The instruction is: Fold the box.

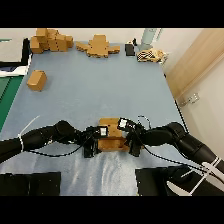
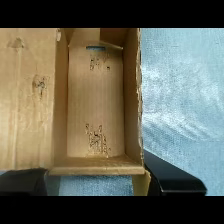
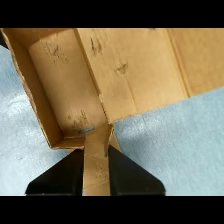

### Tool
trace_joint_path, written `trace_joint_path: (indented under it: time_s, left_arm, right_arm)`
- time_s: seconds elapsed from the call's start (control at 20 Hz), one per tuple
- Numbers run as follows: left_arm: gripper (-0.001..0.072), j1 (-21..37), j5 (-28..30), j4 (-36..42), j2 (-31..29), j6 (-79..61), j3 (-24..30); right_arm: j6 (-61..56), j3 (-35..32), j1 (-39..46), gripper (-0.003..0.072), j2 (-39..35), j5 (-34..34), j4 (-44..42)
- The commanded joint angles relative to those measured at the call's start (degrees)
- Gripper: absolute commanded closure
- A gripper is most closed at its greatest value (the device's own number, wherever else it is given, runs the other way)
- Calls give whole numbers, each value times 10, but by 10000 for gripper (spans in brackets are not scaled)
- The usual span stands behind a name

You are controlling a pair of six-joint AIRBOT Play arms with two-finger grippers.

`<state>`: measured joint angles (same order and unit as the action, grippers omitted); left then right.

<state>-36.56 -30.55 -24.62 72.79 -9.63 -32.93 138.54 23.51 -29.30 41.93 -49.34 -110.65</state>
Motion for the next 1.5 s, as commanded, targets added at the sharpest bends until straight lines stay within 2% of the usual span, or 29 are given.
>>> trace_joint_path:
  time_s: [0.0, 0.35, 0.7, 0.75, 0.8, 0.85, 0.9, 1.1, 1.15, 1.25, 1.3, 1.35, 1.45]
  left_arm:
    - [236, 0, 0, 0, 0, 0, 0]
    - [236, 0, 0, 0, 0, 0, 0]
    - [236, 0, 0, 0, 0, 0, 0]
    - [236, 0, 0, 0, 0, 0, 0]
    - [236, 0, 0, 0, 0, 0, 0]
    - [236, 0, 0, 0, 0, 0, 0]
    - [236, 0, 0, 0, 0, 0, 0]
    - [236, 0, 0, 0, 0, 0, 0]
    - [235, 0, 0, 0, 0, 0, 0]
    - [236, 0, 0, 0, 0, 0, 0]
    - [236, 0, 0, 0, 0, 0, 0]
    - [236, 0, 0, 0, 0, 0, 0]
    - [236, 0, 0, 0, 0, 0, 0]
  right_arm:
    - [11, -17, -1, 467, -22, 15, -32]
    - [71, -34, -1, 467, -8, 80, -85]
    - [81, -35, -22, 460, 8, 94, -102]
    - [81, -35, -22, 426, 9, 94, -102]
    - [81, -35, -22, 259, 10, 94, -102]
    - [81, -35, -22, 134, 10, 94, -102]
    - [81, -35, -22, 99, 10, 92, -102]
    - [71, -35, -22, 103, 8, 79, -97]
    - [54, -35, -22, 132, 4, 70, -91]
    - [-42, -27, -22, 539, -15, 28, -26]
    - [-127, -14, -22, 624, -25, -5, 37]
    - [-243, 6, -22, 681, -36, -45, 121]
    - [-394, 44, -22, 681, -58, -129, 254]
